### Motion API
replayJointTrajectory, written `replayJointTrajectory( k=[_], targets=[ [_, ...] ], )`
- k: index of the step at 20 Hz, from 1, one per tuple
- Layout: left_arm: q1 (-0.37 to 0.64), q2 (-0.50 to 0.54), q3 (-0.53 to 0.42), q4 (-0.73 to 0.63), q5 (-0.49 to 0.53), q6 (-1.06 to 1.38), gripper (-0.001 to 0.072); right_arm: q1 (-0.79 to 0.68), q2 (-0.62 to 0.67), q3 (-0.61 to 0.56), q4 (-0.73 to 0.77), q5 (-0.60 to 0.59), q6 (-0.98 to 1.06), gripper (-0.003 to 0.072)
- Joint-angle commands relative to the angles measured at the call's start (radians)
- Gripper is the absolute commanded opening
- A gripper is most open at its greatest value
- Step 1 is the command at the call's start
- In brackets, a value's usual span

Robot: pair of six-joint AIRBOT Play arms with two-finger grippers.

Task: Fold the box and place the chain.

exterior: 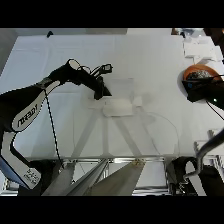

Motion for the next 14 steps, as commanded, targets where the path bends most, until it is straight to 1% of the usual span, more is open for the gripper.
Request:
replayJointTrajectory(
  k=[1,5,14],
  targets=[
    [-0.001,-0.001,0.0,0.001,0.0,0.056,0.0009,0.0,0.001,0.001,0.0,0.0,0.0,0.0291],
    [-0.001,-0.001,0.0,0.002,-0.016,0.055,0.001,0.0,0.001,0.001,0.0,0.0,0.0,0.0291],
    [-0.001,-0.001,0.0,0.001,-0.015,0.051,0.0011,0.0,0.001,0.001,0.0,0.001,0.0,0.0291]
  ],
)
